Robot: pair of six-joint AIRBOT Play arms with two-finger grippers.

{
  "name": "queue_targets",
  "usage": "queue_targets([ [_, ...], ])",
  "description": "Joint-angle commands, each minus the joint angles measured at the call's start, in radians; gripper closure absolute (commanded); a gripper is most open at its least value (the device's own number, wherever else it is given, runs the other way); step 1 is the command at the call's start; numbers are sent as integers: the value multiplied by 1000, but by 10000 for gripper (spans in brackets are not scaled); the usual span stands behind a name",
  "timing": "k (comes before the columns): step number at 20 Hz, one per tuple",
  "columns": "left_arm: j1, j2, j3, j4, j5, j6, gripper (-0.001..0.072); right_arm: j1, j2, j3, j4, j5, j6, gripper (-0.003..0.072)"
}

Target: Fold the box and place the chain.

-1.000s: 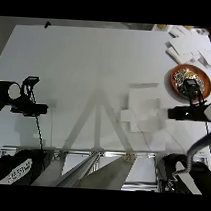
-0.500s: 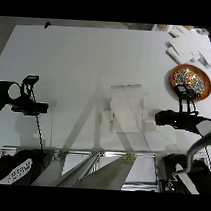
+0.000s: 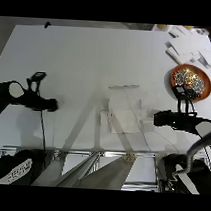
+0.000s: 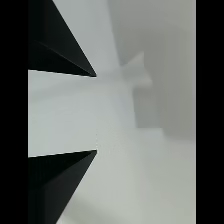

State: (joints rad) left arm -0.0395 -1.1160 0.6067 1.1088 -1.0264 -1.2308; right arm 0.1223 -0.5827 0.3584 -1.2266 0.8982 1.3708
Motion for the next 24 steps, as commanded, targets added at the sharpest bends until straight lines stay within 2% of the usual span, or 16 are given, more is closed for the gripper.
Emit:
queue_targets([
  [1,-7,-133,9,-759,-55,594,202,2,1,0,1,0,0,668],
  [2,-30,-197,40,-870,-110,666,201,1,1,0,1,0,0,668],
  [4,-120,-319,163,-866,-178,681,201,1,1,0,1,0,0,668],
  [5,-177,-370,228,-831,-172,682,194,1,1,0,1,0,0,668],
  [6,-232,-423,297,-805,-152,684,121,1,1,0,1,0,0,668],
  [7,-273,-470,353,-801,-131,684,83,1,1,0,1,0,0,668],
  [10,-330,-584,483,-805,-116,680,82,1,1,0,1,3,0,668],
  [13,-365,-662,538,-803,-116,666,82,1,1,0,1,7,0,668],
  [18,-424,-716,543,-798,-174,726,92,1,1,0,1,6,0,668],
  [19,-437,-716,543,-798,-170,751,109,1,1,0,1,6,0,668],
  [22,-463,-720,543,-797,-129,793,246,1,1,0,1,9,0,668],
  [24,-463,-719,543,-792,-147,813,367,1,1,0,1,10,0,668],
])
